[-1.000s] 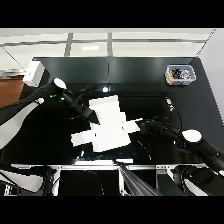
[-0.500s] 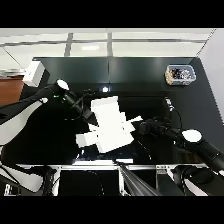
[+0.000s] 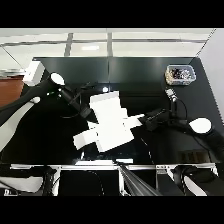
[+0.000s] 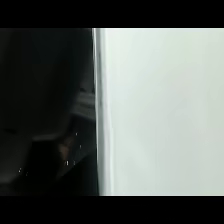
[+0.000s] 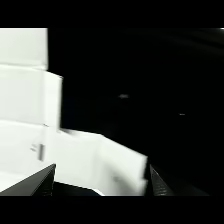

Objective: Fold the box and place the chain.

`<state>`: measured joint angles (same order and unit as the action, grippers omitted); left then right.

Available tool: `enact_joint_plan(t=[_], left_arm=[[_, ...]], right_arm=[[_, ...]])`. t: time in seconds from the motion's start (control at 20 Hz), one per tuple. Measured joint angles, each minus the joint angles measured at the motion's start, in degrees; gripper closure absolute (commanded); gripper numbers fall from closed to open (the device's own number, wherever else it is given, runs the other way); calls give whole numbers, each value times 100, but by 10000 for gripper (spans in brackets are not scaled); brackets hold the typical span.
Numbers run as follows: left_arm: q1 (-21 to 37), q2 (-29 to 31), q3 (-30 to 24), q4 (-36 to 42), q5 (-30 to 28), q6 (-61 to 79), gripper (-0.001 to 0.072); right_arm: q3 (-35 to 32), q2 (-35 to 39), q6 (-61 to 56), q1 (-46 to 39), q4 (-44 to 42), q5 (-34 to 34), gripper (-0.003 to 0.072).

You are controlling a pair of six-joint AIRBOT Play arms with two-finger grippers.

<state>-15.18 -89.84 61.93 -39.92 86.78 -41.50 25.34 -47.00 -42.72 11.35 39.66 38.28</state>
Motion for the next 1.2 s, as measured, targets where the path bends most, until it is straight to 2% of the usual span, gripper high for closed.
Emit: enact_joint_plan(t=[0.15, 0.4, 0.55, 0.7, 1.0, 1.2], left_arm=[[-221, 726, -732, 175, -868, 813, 685], [-782, 1165, -1222, -76, -2212, 2315, 684], [-1143, 1217, -1292, -387, -3106, 3021, 682], [-1338, 1137, -1318, -664, -3611, 3449, 682], [-1451, 879, -1294, -1259, -4199, 3812, 682], [-1467, 817, -1287, -1375, -4378, 3869, 681]], right_arm=[[525, 0, -297, -177, 1541, 566, 31], [796, 0, -439, -245, 2483, 898, 31], [837, 0, -79, -201, 2658, 1088, 31], [852, -4, 616, 37, 2684, 1204, 32], [649, -26, 1556, 640, 2463, 1075, 31], [428, -149, 2109, 1047, 1991, 896, 32]])
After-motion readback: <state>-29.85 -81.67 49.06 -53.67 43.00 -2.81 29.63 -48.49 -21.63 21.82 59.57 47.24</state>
